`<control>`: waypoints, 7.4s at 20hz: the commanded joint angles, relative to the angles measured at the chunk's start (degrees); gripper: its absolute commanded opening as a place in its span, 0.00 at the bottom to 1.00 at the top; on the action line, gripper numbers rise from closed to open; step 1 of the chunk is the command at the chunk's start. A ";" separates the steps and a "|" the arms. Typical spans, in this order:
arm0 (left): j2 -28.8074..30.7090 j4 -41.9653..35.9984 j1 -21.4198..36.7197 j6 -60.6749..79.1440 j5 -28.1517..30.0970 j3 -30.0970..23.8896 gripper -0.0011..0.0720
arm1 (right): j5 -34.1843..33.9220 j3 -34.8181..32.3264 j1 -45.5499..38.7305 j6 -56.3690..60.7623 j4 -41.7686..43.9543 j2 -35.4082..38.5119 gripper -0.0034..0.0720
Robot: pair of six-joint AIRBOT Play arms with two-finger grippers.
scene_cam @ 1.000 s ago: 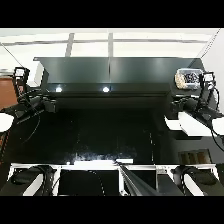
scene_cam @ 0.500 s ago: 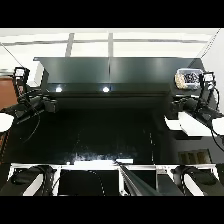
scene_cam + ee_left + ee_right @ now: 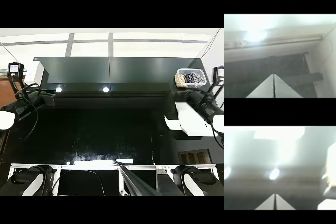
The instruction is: Fold the box and place the chain.
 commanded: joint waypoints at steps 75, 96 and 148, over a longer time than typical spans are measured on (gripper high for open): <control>-54.71 -48.17 -13.44 33.77 -45.57 22.38 0.73 | 35.43 -8.68 1.77 -13.05 26.93 -4.52 0.06; -53.27 -40.17 -13.68 40.92 -47.21 25.70 0.05 | 38.05 -2.01 -0.46 -13.68 8.44 -4.52 0.87; -43.67 -28.11 -23.76 77.94 -21.90 17.73 0.05 | 26.93 -2.54 32.28 -51.63 5.55 -15.04 0.87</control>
